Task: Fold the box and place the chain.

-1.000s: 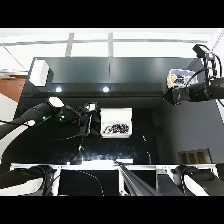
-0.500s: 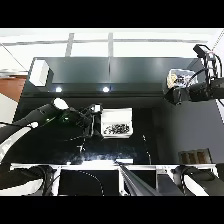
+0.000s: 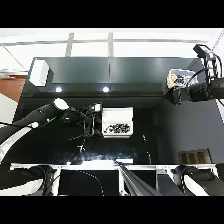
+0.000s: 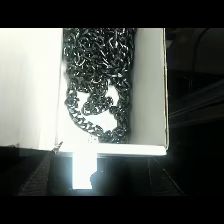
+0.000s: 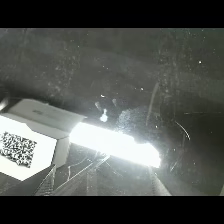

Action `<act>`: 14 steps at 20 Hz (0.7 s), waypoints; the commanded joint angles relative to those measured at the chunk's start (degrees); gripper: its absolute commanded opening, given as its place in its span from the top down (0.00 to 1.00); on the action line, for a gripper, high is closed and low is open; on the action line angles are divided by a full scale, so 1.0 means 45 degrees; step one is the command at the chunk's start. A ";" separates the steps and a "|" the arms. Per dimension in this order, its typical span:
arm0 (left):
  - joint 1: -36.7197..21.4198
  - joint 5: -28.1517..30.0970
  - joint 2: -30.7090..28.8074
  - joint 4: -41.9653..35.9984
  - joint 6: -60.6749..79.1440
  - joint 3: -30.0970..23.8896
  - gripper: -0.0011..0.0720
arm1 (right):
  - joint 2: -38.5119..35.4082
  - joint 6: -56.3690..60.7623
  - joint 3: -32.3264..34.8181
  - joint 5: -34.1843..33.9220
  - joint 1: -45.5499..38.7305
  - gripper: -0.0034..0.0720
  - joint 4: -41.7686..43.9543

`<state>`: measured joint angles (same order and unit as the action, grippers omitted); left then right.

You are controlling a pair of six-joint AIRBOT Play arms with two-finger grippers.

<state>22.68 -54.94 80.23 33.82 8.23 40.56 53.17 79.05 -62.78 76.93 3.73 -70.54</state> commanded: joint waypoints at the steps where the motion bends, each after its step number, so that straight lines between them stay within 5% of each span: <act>1: 0.0160 0.0262 0.0010 -0.0384 0.0175 -0.0005 0.02 | 0.0005 0.0005 0.0005 -0.0010 -0.0005 0.02 -0.0005; 14: 0.0695 0.0811 0.0010 -0.0340 0.0010 -0.0005 0.02 | 0.0005 0.0005 0.0005 -0.0019 -0.0005 0.02 -0.0005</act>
<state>25.69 -51.86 80.23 32.29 8.62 40.56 53.17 79.05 -62.78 76.86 3.73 -70.57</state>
